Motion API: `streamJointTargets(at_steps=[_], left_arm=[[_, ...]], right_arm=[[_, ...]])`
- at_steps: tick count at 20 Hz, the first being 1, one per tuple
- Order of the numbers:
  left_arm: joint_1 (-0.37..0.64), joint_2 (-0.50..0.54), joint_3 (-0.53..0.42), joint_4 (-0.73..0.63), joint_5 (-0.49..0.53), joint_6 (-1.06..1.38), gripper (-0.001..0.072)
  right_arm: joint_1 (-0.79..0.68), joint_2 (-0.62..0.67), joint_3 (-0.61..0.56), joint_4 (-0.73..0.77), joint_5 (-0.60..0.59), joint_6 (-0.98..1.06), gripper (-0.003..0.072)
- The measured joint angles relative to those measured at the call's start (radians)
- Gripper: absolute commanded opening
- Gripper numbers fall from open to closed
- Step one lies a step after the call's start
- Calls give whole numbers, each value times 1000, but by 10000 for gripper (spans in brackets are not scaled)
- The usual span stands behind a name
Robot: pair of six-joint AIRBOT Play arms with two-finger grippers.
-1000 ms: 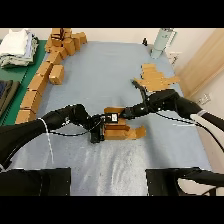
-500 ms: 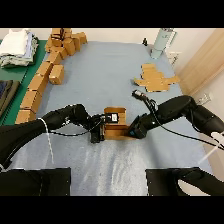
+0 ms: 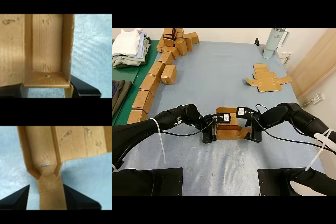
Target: Fold the box.
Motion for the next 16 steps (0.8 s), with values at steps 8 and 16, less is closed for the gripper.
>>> streamJointTargets(at_steps=[8, 16], left_arm=[[0, 0, 0, 0, 0, 0, 494], [0, 0, 0, 0, 0, 0, 495]], right_arm=[[5, -23, -25, 153, 106, -241, 228], [51, -40, -27, 215, 132, -278, 206]])
